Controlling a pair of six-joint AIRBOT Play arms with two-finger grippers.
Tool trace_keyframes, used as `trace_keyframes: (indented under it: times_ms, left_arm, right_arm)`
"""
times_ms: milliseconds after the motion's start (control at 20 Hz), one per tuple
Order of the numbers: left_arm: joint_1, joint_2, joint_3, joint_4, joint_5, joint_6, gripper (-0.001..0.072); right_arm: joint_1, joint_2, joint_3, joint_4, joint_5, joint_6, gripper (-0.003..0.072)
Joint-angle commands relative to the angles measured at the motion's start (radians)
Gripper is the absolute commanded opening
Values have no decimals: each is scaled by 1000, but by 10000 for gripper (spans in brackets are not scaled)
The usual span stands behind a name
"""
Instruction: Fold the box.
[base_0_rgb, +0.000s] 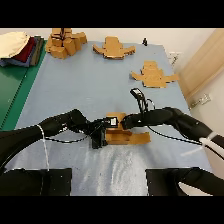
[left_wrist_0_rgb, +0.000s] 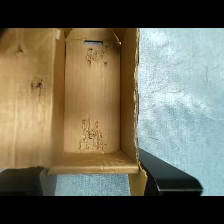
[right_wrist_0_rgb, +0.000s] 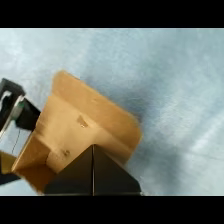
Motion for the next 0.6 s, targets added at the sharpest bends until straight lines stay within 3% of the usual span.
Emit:
trace_keyframes:
  times_ms: [0, 250, 300, 350, 400, 450, 550]
  left_arm:
    - [0, 0, 0, 0, 0, 0, 517]
    - [0, 0, 0, 0, 0, 0, 517]
    - [0, 0, 0, 1, 0, 0, 517]
    - [0, 0, 0, 0, 0, 0, 517]
    - [0, 0, 0, 0, 0, 0, 517]
    - [0, 0, 0, 0, 0, 0, 517]
    - [0, 0, 0, 0, 0, 0, 517]
  right_arm:
    - [-1, 150, 2, -129, -183, 3, 3]
    - [17, 375, -81, -145, -458, -58, 4]
    - [18, 404, -114, -170, -475, -59, 69]
    - [19, 418, -154, -193, -472, -97, 288]
    - [19, 415, -190, -230, -444, -166, 415]
    - [19, 403, -226, -281, -385, -262, 457]
    - [19, 363, -274, -326, -222, -494, 460]
